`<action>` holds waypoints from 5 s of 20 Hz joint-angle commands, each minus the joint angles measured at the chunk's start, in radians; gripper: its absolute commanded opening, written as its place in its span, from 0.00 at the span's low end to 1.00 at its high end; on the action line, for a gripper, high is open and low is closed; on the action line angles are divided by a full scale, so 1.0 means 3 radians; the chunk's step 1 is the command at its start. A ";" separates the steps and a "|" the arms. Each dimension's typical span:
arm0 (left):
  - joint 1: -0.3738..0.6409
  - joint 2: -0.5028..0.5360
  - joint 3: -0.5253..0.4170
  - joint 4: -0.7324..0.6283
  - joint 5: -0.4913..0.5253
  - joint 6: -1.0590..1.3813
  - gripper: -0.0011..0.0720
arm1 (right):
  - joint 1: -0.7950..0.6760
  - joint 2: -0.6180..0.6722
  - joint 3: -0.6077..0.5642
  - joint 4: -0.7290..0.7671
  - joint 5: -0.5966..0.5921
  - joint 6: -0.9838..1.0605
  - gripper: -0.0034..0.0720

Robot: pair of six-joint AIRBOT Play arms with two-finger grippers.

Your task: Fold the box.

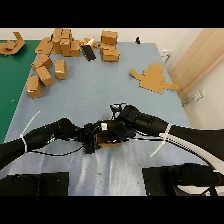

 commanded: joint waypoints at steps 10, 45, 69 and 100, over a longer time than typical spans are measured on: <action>0.0000 -0.0001 0.0001 -0.0001 0.0001 -0.0003 0.70 | -0.0001 0.0287 0.0072 -0.0149 -0.0272 0.0050 0.45; 0.0000 -0.0001 0.0001 -0.0001 0.0001 -0.0003 0.70 | -0.2719 -0.0290 -0.0118 0.3493 -0.0158 -0.4341 0.05; -0.0001 -0.0001 0.0001 -0.0003 0.0001 -0.0003 0.70 | -0.0726 0.1321 -0.1335 0.2092 0.1892 -0.5661 0.05; -0.0001 -0.0001 0.0001 -0.0001 0.0001 -0.0003 0.70 | -0.0687 0.1363 -0.1369 0.2455 0.1321 -0.7289 0.75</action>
